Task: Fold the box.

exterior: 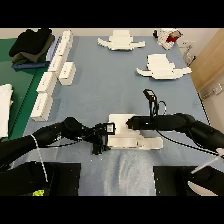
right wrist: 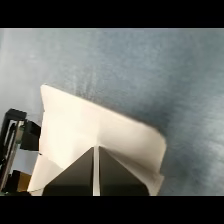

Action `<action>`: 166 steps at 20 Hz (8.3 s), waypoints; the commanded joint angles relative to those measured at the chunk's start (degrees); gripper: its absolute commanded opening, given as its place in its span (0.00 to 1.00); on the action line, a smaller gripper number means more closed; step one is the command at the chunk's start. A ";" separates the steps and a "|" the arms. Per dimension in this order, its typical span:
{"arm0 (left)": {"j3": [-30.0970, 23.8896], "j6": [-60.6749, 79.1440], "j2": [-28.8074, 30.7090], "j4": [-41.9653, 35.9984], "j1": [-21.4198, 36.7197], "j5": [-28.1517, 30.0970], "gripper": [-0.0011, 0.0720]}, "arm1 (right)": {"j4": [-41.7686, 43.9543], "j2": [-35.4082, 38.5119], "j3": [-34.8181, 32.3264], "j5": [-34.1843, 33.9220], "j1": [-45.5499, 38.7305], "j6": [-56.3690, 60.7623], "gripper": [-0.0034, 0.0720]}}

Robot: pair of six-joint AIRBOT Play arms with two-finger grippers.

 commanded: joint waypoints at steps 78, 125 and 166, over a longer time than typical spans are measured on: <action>0.04 0.00 0.00 0.00 0.02 -0.02 0.58 | -0.02 -4.83 -8.81 -36.52 -37.94 0.31 0.05; 0.04 0.00 0.00 -0.02 0.02 -0.02 0.58 | -37.75 -14.99 14.51 -31.89 19.17 58.99 0.59; 0.04 0.00 0.00 0.00 0.02 -0.04 0.58 | -26.51 -13.73 18.45 -34.88 -12.00 23.80 0.05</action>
